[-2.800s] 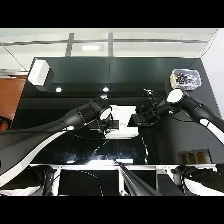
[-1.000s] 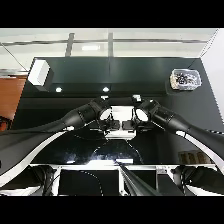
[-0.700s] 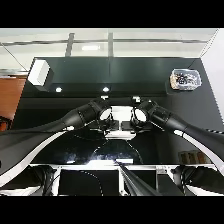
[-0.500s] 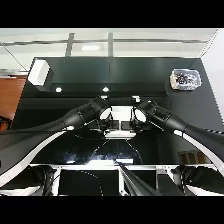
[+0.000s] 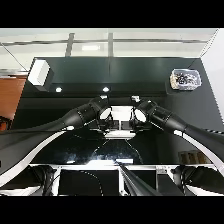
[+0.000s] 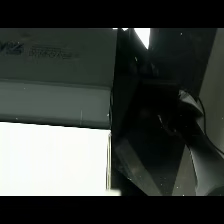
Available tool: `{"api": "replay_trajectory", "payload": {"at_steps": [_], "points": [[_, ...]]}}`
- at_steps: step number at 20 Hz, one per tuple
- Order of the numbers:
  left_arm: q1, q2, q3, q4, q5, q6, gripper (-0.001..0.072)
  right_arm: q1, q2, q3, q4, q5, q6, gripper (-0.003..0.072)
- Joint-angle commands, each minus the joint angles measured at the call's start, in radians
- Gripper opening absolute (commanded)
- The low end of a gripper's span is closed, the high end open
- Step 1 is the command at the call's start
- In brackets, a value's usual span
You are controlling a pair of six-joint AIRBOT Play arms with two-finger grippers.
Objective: Fold the box and place the chain.
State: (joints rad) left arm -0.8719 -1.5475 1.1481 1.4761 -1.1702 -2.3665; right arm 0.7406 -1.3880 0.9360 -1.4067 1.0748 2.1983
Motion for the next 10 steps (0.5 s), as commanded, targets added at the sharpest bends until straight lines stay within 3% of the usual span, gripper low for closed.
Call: {"api": "replay_trajectory", "payload": {"at_steps": [1,2,3,4,10], "points": [[0.001,0.0,0.0,0.0,0.006,0.003,0.0022,0.001,0.0,0.001,0.002,-0.002,-0.003,0.0021],[0.001,0.0,0.0,0.0,0.006,0.003,0.0023,0.0,0.001,0.001,0.0,-0.003,-0.002,0.0068],[0.001,0.0,0.0,0.0,0.006,0.003,0.0022,-0.002,0.007,0.001,-0.005,-0.003,-0.003,0.0297],[0.001,0.0,0.0,0.0,0.006,0.003,0.0023,-0.006,0.02,0.005,0.0,-0.006,-0.008,0.0385],[0.001,0.0,0.0,0.001,0.003,0.003,0.0023,-0.054,0.235,0.04,-0.135,0.102,-0.107,0.0384]]}}
